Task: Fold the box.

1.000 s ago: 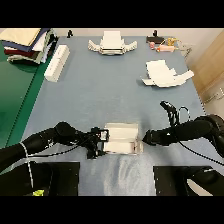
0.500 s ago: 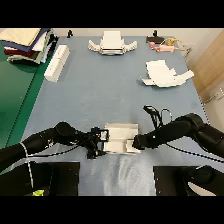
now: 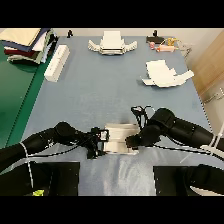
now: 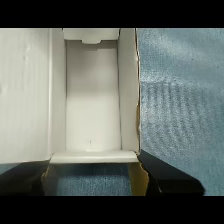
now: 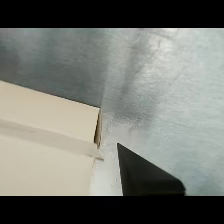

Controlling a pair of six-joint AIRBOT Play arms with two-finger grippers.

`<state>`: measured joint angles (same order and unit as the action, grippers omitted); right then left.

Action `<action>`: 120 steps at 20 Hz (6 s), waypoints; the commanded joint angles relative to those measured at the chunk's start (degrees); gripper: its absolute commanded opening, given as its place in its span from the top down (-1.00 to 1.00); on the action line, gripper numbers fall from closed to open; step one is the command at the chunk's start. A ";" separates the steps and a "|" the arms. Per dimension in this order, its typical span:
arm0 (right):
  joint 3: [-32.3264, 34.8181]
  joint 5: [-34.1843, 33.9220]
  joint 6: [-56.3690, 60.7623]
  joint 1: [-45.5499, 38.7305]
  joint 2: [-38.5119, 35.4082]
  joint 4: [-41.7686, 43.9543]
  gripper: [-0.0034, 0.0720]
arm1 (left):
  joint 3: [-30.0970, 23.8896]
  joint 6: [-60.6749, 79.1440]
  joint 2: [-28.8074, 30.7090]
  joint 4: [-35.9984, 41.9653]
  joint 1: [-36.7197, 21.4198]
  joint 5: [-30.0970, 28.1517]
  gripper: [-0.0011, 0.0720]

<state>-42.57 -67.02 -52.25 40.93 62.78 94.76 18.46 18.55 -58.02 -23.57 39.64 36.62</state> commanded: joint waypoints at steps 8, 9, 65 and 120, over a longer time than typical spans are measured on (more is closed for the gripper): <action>-2.36 0.24 11.93 3.96 5.86 -2.73 -0.14 | 0.00 0.02 0.04 -0.02 0.00 -0.02 0.05; -2.38 0.50 12.39 3.96 5.84 -2.73 -0.14 | 0.00 0.02 0.04 -0.02 0.00 -0.02 0.05; -12.85 -18.75 -55.60 -42.64 19.54 45.88 0.91 | 0.00 0.02 0.04 -0.02 0.00 -0.02 0.05; 11.80 29.46 -75.30 6.71 -17.44 3.17 -0.48 | 0.00 0.04 0.04 -0.02 0.00 -0.02 0.05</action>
<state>-30.70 -37.54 -127.55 47.62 45.41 97.93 18.44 18.59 -58.04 -23.59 39.64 36.60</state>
